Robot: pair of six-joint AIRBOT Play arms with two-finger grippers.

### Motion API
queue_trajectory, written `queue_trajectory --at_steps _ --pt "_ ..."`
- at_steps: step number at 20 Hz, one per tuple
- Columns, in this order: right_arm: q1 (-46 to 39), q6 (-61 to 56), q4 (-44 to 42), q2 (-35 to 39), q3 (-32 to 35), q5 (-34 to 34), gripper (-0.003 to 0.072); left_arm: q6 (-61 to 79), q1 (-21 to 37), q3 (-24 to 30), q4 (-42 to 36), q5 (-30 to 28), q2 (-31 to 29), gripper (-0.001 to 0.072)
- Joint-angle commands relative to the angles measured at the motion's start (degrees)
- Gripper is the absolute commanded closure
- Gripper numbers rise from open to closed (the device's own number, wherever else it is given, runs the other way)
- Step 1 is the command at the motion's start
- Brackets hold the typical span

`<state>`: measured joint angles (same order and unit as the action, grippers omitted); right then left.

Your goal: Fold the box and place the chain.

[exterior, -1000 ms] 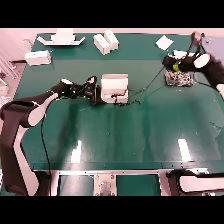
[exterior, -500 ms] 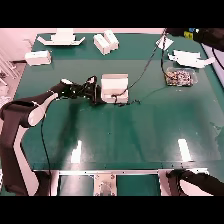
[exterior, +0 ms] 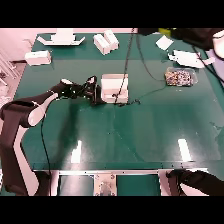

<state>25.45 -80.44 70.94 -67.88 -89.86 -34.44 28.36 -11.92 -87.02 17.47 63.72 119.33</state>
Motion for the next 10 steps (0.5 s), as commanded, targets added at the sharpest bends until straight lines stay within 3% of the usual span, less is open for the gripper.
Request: queue_trajectory --at_steps 1,10 --pt "2.4 -1.8 -2.9 -2.6 1.3 0.1 0.0669 0.0 0.0 0.0 0.0 0.0 0.0 0.0184" --pt "3.5 -1.9 -8.2 -7.2 9.7 0.4 0.067 0.0 0.0 0.0 0.0 0.0 0.0 0.0184"
